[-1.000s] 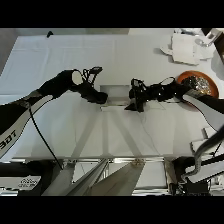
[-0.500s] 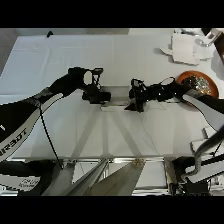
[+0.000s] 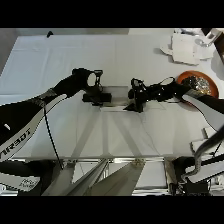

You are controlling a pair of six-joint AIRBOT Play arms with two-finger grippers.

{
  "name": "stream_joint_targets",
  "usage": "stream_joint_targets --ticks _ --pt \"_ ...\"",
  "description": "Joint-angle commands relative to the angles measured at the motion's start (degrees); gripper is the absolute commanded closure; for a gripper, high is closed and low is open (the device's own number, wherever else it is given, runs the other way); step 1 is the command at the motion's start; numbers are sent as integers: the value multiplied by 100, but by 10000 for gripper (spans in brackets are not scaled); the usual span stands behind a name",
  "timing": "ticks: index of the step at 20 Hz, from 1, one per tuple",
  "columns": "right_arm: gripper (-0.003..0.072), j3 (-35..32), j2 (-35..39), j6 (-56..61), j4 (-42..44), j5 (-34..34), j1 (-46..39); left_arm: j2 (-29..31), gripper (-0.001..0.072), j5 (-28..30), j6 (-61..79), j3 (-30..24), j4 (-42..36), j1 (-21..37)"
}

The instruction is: Fold the box and place the chain.

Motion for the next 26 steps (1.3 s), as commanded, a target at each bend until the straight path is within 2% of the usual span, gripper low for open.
stream_joint_targets --ticks 1,2,3,5,7,10,14,17,19,21,23,24,25,26 --pt "166 4 -4 -7 -11 -28 -4 -7 676 203 -4 20 -76 -15" --pt "166 4 -4 -7 -11 -28 -4 -7 562 232 -7 20 -140 -15" --pt "166 4 -4 -7 -11 -28 -4 -7 411 245 -9 22 -186 -13" --pt "166 4 -4 -7 -11 -31 -4 15 383 240 -7 22 -238 -4" --pt "166 4 -4 -7 -11 -28 -4 109 301 293 140 22 -219 24" --pt "166 4 -4 -7 -11 -28 -4 433 289 330 411 22 -254 254" --pt "166 4 -4 -7 -11 -28 -4 905 288 -407 1668 20 -1237 872" --pt "166 4 -4 -7 -11 -28 -4 1292 295 -859 3556 17 -2085 1425" --pt "166 4 -4 -7 -11 -28 -4 1493 295 -1051 4804 11 -2238 1707" --pt "166 4 -4 -7 -11 -31 -4 1574 295 -1071 5748 -103 -2398 1902" --pt "166 4 -4 -7 -11 -28 -4 1567 293 -960 7023 -494 -2892 2085" --pt "166 4 -4 -7 -11 -28 -4 1567 250 -850 7820 -796 -3226 2177" --pt "166 4 -4 -7 -11 -28 -4 1567 90 -728 8544 -1113 -3530 2275" --pt "166 4 -4 -7 -11 -28 -4 1567 53 -457 9143 -1370 -3705 2363"
